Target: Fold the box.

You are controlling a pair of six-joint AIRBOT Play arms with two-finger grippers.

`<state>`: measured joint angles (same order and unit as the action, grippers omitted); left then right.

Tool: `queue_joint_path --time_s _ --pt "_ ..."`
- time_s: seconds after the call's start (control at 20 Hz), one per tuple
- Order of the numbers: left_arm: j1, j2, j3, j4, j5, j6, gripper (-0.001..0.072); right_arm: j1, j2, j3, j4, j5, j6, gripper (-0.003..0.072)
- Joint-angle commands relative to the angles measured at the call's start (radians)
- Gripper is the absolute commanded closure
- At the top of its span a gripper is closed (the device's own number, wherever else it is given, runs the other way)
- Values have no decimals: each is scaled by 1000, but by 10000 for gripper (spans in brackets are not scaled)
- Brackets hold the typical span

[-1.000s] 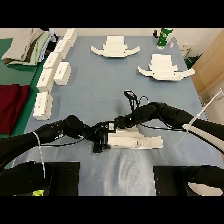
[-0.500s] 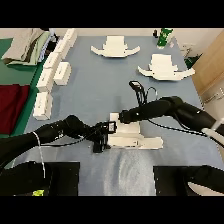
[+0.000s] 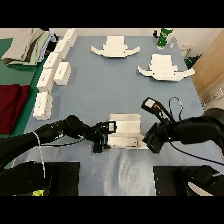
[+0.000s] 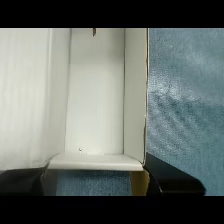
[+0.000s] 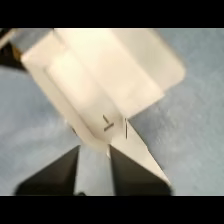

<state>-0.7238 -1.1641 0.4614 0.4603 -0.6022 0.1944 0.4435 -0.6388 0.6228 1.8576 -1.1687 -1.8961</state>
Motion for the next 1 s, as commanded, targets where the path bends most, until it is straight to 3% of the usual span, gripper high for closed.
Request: queue_joint_path --time_s 0.0,0.2,0.45,0.7,0.8,0.9,0.95 --pt "0 0 1 0 0 0 172 1 110 -82 -106 -70 -143 184" --pt "0 0 1 0 0 0 172 4 96 -142 -166 15 -283 82" --pt "0 0 1 0 -1 0 172 69 85 -255 -200 270 -447 81" --pt "1 0 1 0 -2 -1 172 76 -4 -267 -200 405 -493 83" --pt "1 0 1 0 0 0 172 76 -23 -267 -162 423 -524 108" --pt "1 0 1 0 -1 0 172 76 -37 -267 -127 432 -554 238" --pt "1 0 1 0 0 0 172 76 -42 -267 -102 436 -571 254"
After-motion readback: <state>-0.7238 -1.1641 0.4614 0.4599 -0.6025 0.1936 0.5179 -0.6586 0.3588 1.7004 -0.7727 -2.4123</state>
